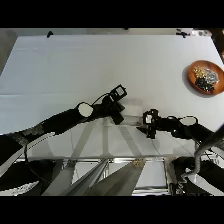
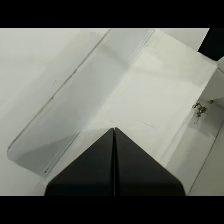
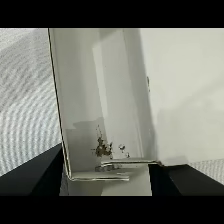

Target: Fold the box and place the chain.

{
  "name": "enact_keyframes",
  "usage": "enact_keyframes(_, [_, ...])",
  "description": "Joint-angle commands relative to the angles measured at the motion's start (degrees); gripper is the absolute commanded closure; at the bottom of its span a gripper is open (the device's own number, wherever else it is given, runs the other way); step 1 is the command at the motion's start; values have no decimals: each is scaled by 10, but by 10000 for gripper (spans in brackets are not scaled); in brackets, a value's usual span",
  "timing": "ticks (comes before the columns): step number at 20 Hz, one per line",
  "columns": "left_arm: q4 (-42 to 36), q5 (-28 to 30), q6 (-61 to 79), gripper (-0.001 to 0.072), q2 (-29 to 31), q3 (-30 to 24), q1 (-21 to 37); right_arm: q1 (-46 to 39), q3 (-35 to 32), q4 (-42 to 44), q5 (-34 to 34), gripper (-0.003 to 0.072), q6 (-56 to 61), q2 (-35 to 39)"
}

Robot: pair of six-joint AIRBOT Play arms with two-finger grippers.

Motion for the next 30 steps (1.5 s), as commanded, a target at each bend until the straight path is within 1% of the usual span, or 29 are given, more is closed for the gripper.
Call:
enact_keyframes(1, [-2,-16,-29,701,-15,0,0,0,0,0,0,284,0,0])
enact_keyframes(5, [5,-48,-73,706,-15,0,0,0,0,0,0,284,0,0])
enact_keyframes(6, [19,-54,-88,706,-15,0,0,0,0,0,0,284,0,0])
enact_keyframes(8, [76,-62,-147,706,-15,0,0,0,0,0,0,284,0,0])
enact_keyframes(11, [181,-94,-239,706,-15,0,0,0,0,0,0,284,0,0])
enact_keyframes(12, [195,-104,-257,706,-15,0,0,0,0,0,0,284,0,0])
enact_keyframes(14, [196,-113,-258,706,-13,0,0,0,0,0,0,284,0,0])
enact_keyframes(20, [196,-110,-259,706,14,0,0,0,0,0,0,284,0,0])
enact_keyframes(23, [196,-106,-265,706,18,0,0,0,0,0,0,284,0,0])
enact_keyframes(25, [196,-88,-266,705,18,0,0,0,0,0,0,284,0,0])
enact_keyframes(28, [196,-45,-257,701,19,0,0,0,0,0,0,284,0,0])
enact_keyframes(30, [196,-26,-236,684,19,0,0,0,0,0,0,284,0,0])
